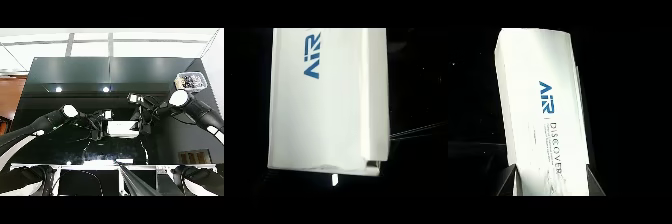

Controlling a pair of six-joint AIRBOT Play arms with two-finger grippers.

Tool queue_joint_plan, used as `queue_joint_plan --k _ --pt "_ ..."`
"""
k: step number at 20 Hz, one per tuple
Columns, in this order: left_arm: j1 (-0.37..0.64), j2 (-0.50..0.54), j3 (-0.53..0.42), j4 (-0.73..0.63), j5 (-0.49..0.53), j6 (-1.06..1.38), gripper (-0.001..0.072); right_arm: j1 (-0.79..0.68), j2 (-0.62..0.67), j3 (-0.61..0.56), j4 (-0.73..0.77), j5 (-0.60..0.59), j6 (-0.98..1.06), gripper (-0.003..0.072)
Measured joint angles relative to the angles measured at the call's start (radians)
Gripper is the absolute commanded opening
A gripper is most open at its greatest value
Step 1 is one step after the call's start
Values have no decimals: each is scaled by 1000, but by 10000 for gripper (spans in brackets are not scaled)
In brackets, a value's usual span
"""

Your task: Fold the box and place the chain.

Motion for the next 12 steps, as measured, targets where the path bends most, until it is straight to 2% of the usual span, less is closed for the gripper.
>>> queue_joint_plan --k 7,9,12 --pt "-1 0 0 1 -7 2 492 14 34 1 -37 29 3 489" --pt "-1 0 0 2 -7 3 492 27 36 0 -45 40 16 596" --pt "-1 0 0 2 -7 2 492 37 37 0 -54 42 53 595"
